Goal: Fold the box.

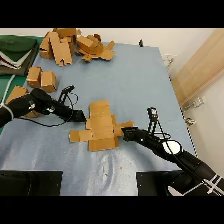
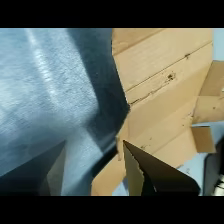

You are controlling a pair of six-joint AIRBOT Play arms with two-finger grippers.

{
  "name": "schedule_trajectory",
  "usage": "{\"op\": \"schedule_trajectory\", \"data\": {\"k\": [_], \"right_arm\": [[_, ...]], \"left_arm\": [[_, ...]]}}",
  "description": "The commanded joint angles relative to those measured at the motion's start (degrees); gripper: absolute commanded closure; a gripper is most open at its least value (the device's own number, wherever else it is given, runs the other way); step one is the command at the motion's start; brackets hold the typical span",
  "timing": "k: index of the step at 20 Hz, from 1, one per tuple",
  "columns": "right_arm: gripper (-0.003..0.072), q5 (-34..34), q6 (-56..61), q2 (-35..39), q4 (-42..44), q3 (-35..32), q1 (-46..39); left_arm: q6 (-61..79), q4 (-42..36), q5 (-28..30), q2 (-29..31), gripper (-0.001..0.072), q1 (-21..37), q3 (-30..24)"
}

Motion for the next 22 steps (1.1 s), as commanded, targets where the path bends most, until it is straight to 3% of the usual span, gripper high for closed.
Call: {"op": "schedule_trajectory", "data": {"k": [1,5,8,15,22], "right_arm": [[0.0682,1.2,0.1,0.2,0.0,-0.1,0.1],[0.0682,1.6,0.9,0.2,0.0,-0.1,0.1],[0.0682,1.9,1.0,0.2,0.0,-0.1,0.1],[0.0682,2.3,2.6,0.2,0.0,-0.1,0.1],[0.0682,3.3,3.1,0.2,0.0,-0.1,0.1]], "left_arm": [[5.9,-7.0,-12.3,-7.6,0.0176,2.8,6.0],[14.1,-16.1,-20.3,-12.7,0.0177,9.4,11.5],[15.0,-18.3,-24.0,-17.9,0.0177,12.6,14.1],[18.6,-22.7,-27.5,-25.8,0.0177,10.6,14.4],[19.7,-23.2,-32.6,-26.3,0.0177,6.7,16.0]]}}
